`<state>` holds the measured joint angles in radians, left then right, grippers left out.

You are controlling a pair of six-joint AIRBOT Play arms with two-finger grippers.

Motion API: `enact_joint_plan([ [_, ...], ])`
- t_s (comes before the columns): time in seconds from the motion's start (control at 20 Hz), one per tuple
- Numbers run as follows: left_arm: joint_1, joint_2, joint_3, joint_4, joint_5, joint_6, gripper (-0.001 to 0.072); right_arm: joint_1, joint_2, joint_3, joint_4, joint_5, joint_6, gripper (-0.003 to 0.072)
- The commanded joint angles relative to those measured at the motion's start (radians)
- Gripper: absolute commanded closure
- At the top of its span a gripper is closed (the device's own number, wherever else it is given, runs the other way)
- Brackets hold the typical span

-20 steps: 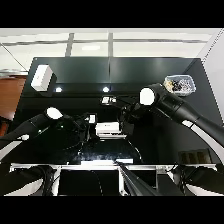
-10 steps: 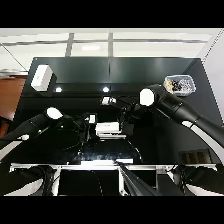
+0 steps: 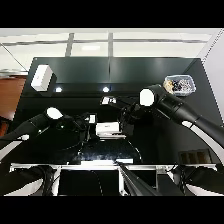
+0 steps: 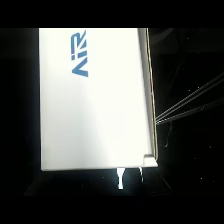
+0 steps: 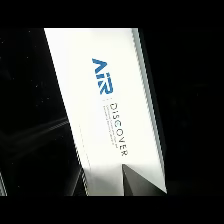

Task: Fold the box and place the chain.

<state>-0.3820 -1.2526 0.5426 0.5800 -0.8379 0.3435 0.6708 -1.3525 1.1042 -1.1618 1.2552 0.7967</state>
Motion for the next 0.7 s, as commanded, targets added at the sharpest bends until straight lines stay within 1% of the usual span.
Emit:
enact_joint_plan([
  [0.0, 0.000, -0.001, 0.000, 0.000, 0.000, 0.000, 0.0269, 0.000, -0.001, -0.002, -0.001, 0.002, 0.001, 0.0404],
  [0.65, 0.000, -0.001, 0.000, 0.000, 0.000, 0.000, 0.0269, 0.001, -0.021, -0.002, 0.001, -0.002, 0.008, 0.0405],
])
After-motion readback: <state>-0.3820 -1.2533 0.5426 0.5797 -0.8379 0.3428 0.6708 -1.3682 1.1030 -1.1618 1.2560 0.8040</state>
